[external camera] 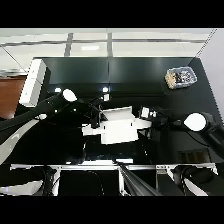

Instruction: Fold the box and place the chain.

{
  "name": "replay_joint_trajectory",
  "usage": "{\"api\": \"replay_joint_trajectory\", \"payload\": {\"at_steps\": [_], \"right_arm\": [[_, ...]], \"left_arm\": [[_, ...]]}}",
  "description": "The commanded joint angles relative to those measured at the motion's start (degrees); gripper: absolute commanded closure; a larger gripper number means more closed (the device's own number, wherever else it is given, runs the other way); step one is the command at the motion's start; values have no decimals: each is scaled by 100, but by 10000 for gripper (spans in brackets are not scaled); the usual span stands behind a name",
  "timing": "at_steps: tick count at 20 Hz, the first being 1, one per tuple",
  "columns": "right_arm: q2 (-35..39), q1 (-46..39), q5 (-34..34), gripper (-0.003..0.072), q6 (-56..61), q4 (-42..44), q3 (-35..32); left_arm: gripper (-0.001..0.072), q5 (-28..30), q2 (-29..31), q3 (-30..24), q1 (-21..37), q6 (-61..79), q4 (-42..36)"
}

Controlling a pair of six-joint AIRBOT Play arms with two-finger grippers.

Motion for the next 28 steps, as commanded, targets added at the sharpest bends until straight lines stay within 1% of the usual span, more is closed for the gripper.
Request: {"api": "replay_joint_trajectory", "payload": {"at_steps": [1, 5, 10, 14, 17, 21, 25, 28], "right_arm": [[-212, 151, -103, -21, -575, 13, -70], [-614, 212, -343, -21, -787, 44, -79], [-1005, 433, -374, -21, -1102, 120, -79], [-1082, 501, -365, -21, -1147, 144, -79], [-1115, 717, -398, -21, -1154, 109, -90], [-1320, 975, -715, -21, -1152, 133, -125], [-1488, 1211, -861, -21, -1150, 275, -151], [-1493, 1220, -1268, -21, -1126, 354, -151]], "left_arm": [[681, 291, -4, 72, -63, -15, 181], [681, 289, -59, 170, -61, -107, 286], [681, 136, -61, 240, -162, -306, 909], [681, 173, -61, 240, -166, -304, 907], [681, 186, -61, 240, -166, -304, 907], [682, 186, -61, 240, -166, -304, 907], [682, 188, -61, 240, -166, -304, 905], [681, 186, -61, 240, -166, -304, 905]]}}
